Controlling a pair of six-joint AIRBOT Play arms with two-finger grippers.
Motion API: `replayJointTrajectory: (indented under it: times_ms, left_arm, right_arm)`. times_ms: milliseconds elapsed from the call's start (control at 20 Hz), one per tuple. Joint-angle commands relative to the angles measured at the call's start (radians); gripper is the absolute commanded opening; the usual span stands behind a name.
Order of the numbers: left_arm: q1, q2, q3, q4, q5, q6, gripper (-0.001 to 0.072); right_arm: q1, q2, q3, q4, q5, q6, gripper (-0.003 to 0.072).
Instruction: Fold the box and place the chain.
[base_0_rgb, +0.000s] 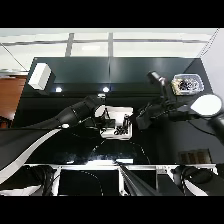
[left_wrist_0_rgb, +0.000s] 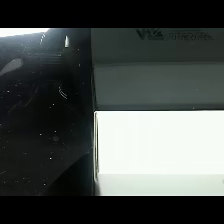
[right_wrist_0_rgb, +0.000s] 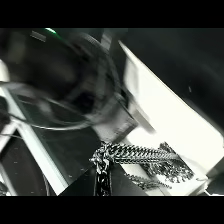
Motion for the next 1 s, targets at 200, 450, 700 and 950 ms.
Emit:
replayJointTrajectory:
  times_ms: [200, 450, 700, 950]
  left_arm:
    - [0.001, 0.000, 0.001, 0.000, 0.020, 0.000, 0.0029]
    - [0.000, 0.000, 0.001, 0.000, 0.020, 0.000, 0.0028]
    - [0.000, 0.000, 0.001, 0.000, 0.021, 0.000, 0.0030]
    - [0.007, 0.004, 0.016, 0.001, 0.012, -0.085, 0.0426]
  right_arm:
    - [0.061, -0.124, -0.060, -0.046, -0.105, -0.007, 0.0228]
    - [-0.011, -0.111, -0.032, -0.090, 0.006, -0.006, 0.0464]
    - [-0.143, 0.002, -0.010, -0.152, 0.130, -0.006, 0.0464]
    - [-0.209, 0.062, -0.010, -0.177, 0.135, -0.006, 0.0463]
